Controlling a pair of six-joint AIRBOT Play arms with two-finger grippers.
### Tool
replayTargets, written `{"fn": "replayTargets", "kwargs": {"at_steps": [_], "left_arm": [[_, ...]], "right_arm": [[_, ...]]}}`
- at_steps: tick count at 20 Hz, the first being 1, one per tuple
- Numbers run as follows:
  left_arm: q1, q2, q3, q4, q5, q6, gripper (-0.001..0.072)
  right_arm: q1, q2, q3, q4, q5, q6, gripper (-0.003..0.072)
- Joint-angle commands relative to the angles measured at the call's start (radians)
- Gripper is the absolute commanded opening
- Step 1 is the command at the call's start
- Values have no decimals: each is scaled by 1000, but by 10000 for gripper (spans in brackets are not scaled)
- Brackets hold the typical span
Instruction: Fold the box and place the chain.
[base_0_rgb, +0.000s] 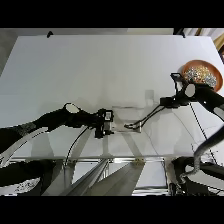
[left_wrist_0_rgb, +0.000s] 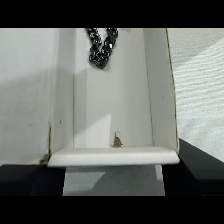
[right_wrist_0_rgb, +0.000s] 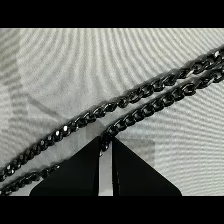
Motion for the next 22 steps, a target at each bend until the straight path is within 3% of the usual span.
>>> {"fn": "replayTargets", "kwargs": {"at_steps": [1, 7, 13, 18, 22], "left_arm": [[0, 1, 0, 0, 0, 0, 273], [0, 1, 0, 0, 1, 0, 274], [0, 1, 0, 0, 0, 0, 273], [0, 1, 0, 0, 0, 0, 273], [0, 1, 0, 0, 0, 0, 273]], "right_arm": [[0, 69, 2, 0, 43, -28, 13], [59, 364, 2, 0, 154, -66, 13], [309, 639, 2, 38, 237, -71, 13], [546, 712, 2, 101, 225, -34, 13], [723, 711, 2, 107, 112, 10, 13]]}}
